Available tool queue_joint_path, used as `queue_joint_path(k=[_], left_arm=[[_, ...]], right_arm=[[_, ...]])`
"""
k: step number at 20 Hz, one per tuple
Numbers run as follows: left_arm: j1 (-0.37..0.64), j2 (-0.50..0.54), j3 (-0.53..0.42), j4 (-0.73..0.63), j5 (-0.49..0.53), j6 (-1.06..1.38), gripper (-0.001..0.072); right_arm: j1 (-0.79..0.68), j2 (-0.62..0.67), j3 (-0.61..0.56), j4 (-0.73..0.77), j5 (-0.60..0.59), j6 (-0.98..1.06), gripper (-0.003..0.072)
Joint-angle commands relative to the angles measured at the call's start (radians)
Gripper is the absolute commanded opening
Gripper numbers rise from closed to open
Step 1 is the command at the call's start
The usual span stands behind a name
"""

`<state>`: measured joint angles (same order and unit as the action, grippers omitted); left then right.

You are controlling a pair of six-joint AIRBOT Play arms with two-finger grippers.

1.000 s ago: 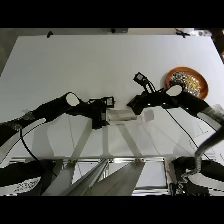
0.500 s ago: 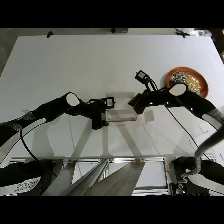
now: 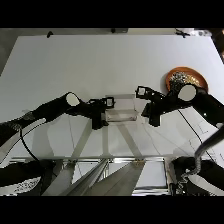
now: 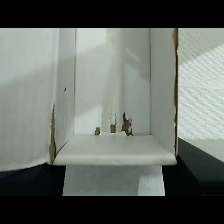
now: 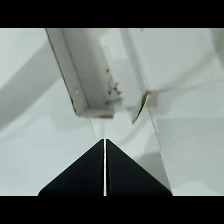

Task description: Fold the box and place the chain.

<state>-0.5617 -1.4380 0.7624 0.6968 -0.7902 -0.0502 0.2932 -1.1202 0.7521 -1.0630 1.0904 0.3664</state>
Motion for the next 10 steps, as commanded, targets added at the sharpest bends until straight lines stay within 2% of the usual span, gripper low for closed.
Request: queue_joint_path(k=[1, 2, 4, 5, 10], left_arm=[[-0.001, 0.000, 0.001, 0.000, 0.003, 0.000, 0.0390], [-0.001, -0.002, 0.000, 0.000, 0.006, 0.000, 0.0389], [-0.001, -0.013, 0.000, 0.000, 0.009, 0.000, 0.0389], [-0.001, -0.020, 0.001, 0.000, 0.008, 0.000, 0.0390], [-0.001, -0.024, 0.000, 0.000, 0.009, 0.001, 0.0390]], right_arm=[[0.000, 0.004, 0.000, -0.086, -0.031, -0.008, 0.0011], [0.000, 0.004, 0.000, -0.090, -0.053, -0.018, 0.0015], [0.000, 0.004, 0.000, -0.089, -0.069, -0.066, 0.0140], [0.000, 0.004, 0.000, -0.089, -0.071, -0.082, 0.0167], [0.000, 0.004, -0.011, -0.089, -0.093, -0.089, 0.0181]])
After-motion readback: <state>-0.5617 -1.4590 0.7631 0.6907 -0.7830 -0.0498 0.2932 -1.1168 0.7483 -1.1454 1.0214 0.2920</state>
